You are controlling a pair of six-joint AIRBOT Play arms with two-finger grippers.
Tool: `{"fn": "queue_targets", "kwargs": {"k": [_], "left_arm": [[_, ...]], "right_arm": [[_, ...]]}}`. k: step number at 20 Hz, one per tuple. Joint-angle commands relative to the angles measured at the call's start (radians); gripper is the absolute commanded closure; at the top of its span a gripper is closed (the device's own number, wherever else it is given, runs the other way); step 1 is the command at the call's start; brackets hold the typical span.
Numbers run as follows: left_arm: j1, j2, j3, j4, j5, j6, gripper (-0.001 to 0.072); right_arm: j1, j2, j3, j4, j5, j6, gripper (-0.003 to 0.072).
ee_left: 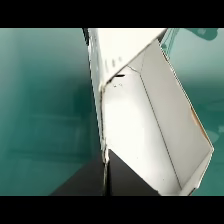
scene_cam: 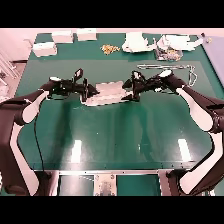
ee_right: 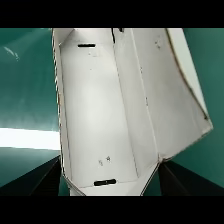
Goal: Fold the box and place the chain.
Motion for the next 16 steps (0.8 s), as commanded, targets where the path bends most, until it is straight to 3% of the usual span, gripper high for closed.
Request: {"fn": "queue_targets", "kwargs": {"k": [1,16], "left_arm": [[0.000,-0.001,0.001,-0.002,0.001,0.000,0.0688],[0.000,-0.001,0.001,-0.002,0.000,0.000,0.0688]], "right_arm": [[0.006,-0.009,0.003,0.000,0.037,0.016,-0.0007],[0.024,-0.088,0.008,0.042,0.035,0.015,-0.0007]]}}
